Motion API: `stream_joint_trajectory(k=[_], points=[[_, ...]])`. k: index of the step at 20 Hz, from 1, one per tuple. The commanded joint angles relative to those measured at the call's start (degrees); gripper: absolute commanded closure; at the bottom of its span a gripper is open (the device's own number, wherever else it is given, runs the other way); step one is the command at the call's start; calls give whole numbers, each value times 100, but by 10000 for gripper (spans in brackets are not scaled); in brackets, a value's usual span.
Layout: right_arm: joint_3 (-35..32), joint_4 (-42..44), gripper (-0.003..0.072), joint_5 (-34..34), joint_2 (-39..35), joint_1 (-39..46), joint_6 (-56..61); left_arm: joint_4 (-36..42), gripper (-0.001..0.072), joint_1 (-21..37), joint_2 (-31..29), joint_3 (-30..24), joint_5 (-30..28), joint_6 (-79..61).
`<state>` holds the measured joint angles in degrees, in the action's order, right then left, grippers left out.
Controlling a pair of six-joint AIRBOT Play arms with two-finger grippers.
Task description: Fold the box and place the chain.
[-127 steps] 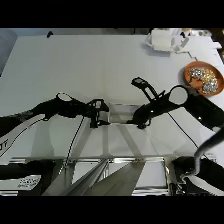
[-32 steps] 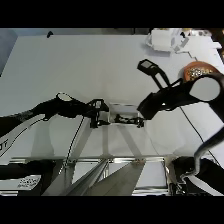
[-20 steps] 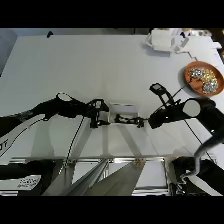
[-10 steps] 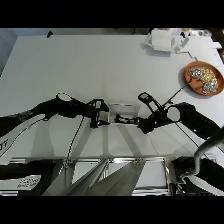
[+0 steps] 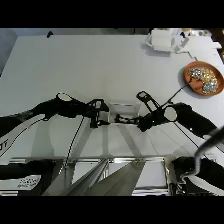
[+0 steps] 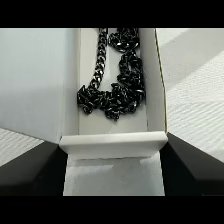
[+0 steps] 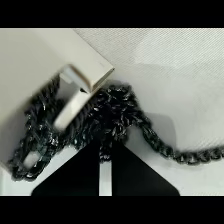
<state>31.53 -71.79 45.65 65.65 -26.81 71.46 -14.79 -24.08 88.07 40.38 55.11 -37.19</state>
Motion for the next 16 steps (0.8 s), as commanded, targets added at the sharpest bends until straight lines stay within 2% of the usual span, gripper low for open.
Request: stream_joint_trajectory(k=[1,5,9,13,16], points=[[-4,-26,667,111,52,-2,7,-4,691,4,-2,2,0,-2],[2,-343,668,638,-251,2,46,-4,691,4,0,2,-2,-2],[122,-619,668,1196,-1043,2,221,-4,691,4,0,2,-2,0],[597,-616,667,2155,-1598,2,221,-4,691,4,0,2,-2,0],[1228,-472,667,2942,-1648,2,221,-4,691,4,-2,2,0,0]])
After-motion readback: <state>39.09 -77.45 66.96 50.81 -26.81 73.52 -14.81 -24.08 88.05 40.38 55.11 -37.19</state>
